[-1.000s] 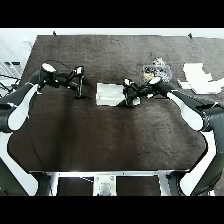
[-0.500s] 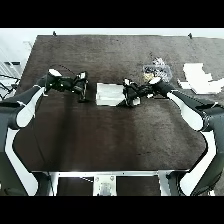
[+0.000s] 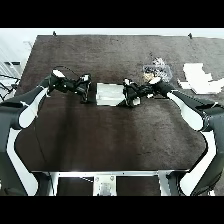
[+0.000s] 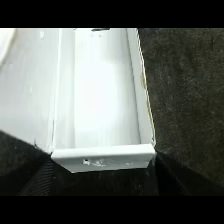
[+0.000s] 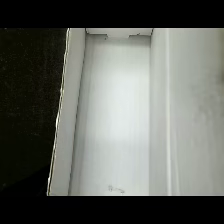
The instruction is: Fold the box and place the chain.
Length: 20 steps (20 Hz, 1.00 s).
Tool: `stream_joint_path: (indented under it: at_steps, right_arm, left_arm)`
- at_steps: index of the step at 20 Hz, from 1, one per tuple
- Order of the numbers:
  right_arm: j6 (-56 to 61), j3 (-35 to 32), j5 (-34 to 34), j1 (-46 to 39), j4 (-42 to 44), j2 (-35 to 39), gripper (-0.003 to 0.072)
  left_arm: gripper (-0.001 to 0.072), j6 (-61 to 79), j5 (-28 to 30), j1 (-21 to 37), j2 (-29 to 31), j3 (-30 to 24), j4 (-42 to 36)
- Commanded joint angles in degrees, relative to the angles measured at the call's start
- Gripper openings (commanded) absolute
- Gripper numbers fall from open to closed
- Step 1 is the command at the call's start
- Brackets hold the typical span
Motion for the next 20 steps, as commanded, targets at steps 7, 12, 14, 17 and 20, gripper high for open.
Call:
stream_joint_path:
  at_steps: [7, 12, 14, 17, 20]
  right_arm:
    - [0.02, -0.02, 0.02, 0.02, 0.0, -0.04, 0.0579]
    - [0.0, -0.02, 0.02, 0.04, 0.0, -0.04, 0.0579]
    - [0.02, -0.02, 0.02, 0.02, 0.0, -0.04, 0.0579]
    - [0.02, -0.02, 0.02, 0.02, 0.0, -0.04, 0.0579]
    - [0.0, -0.02, 0.02, 0.02, 0.0, -0.04, 0.0579]
  left_arm:
    - [0.0719, 0.02, -0.5, -1.9, -1.6, 0.02, -0.59]
    - [0.0719, -0.2, 0.13, -2.1, -2.19, 0.02, -0.46]
    - [0.0719, -0.22, 0.79, -2.21, -2.19, 0.02, -0.46]
    - [0.0719, -0.22, 2.16, -2.21, -2.54, 0.02, -0.5]
    - [0.0719, -0.2, 2.51, -2.21, -2.67, 0.02, -1.16]
